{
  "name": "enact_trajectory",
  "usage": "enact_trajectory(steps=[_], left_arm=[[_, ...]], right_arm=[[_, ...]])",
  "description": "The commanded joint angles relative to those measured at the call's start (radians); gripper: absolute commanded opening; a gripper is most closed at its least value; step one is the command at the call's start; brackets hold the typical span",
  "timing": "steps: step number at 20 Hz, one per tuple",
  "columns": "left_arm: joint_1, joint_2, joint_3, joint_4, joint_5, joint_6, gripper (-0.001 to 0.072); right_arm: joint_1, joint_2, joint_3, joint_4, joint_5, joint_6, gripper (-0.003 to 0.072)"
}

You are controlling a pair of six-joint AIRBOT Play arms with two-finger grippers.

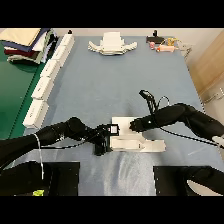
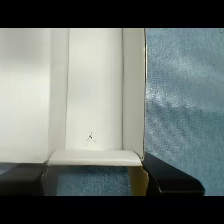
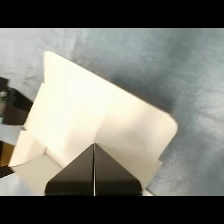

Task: Fold the box.

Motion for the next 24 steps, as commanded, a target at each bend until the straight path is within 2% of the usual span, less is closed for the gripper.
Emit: enact_trajectory(steps=[1, 13, 17, 21, 24], left_arm=[[0.000, -0.001, 0.001, 0.000, 0.000, 0.000, 0.0414], [0.000, -0.001, 0.001, 0.000, 0.000, 0.000, 0.0414], [0.000, -0.001, 0.001, 0.000, 0.000, 0.000, 0.0413], [0.000, -0.001, 0.001, 0.000, 0.000, 0.000, 0.0414], [0.000, -0.001, 0.001, 0.000, 0.000, 0.000, 0.0414]], right_arm=[[0.001, -0.109, 0.013, 0.001, 0.019, -0.059, 0.0003], [0.001, -0.077, 0.037, -0.009, -0.041, -0.086, 0.0003], [0.001, 0.078, 0.040, -0.064, -0.106, -0.127, 0.0003], [0.001, 0.309, 0.032, -0.217, -0.258, -0.116, 0.0003], [0.010, 0.477, -0.014, -0.226, -0.364, -0.085, 0.0003]])
